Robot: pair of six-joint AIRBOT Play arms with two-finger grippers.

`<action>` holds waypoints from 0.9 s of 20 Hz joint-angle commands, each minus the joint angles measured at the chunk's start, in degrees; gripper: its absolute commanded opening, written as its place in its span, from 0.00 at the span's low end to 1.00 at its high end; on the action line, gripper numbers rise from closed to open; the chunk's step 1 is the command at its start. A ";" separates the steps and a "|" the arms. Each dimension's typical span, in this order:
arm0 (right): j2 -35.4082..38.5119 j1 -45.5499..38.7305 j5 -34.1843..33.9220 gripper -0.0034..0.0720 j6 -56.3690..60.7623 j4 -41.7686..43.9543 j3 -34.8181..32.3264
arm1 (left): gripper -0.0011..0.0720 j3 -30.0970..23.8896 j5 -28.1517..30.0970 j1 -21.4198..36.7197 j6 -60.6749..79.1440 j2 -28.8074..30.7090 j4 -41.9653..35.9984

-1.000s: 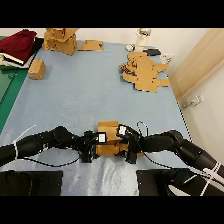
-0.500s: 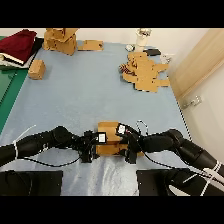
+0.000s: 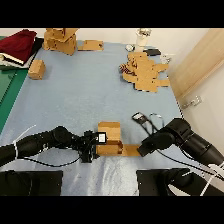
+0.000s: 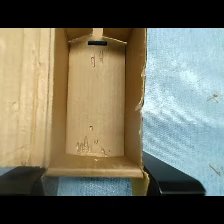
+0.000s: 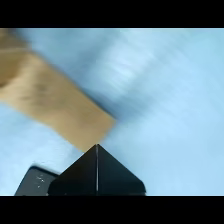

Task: Fold the box.

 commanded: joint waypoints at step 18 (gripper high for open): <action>8.37 -6.36 7.56 0.05 14.21 9.55 -8.02 | 0.64 0.07 0.00 0.00 0.02 -0.04 0.02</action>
